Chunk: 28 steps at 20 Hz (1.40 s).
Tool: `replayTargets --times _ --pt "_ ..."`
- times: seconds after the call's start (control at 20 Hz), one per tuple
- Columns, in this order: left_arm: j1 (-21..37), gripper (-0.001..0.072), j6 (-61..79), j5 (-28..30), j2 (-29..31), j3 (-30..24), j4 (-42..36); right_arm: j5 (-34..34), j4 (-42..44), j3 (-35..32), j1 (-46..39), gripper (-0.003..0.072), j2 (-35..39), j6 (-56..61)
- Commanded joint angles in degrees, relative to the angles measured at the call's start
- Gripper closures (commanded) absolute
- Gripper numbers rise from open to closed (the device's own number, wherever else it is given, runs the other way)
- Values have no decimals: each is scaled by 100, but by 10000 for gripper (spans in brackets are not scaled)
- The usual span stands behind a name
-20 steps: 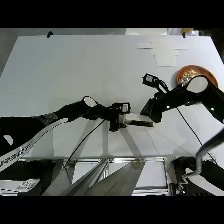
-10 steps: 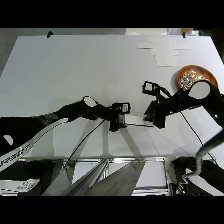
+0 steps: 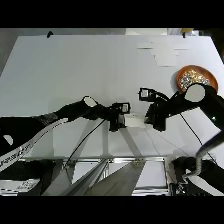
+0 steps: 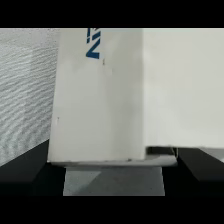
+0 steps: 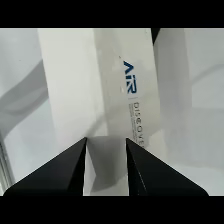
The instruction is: Fold the box and place the chain.
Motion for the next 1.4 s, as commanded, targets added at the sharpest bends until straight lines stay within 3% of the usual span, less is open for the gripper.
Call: replayTargets --times 0.0,0.2,0.35,0.8,0.9,1.05,1.35 --pt "0 377 0 0 2 0 2 -55 -177 -4 164 414 28 -2" --pt "0 377 0 0 2 0 2 -350 -505 -4 221 437 28 4" --pt "0 377 0 0 2 0 2 -411 -573 -7 221 512 28 7" --pt "0 377 0 0 2 0 2 -297 -365 -9 221 531 31 22" --pt "0 377 0 0 2 0 2 -245 -343 -9 221 517 31 20" --pt "0 377 0 0 2 0 2 -151 -92 -9 221 404 33 -280" --pt "0 377 2 0 2 0 0 -474 -332 -26 529 389 33 -444"
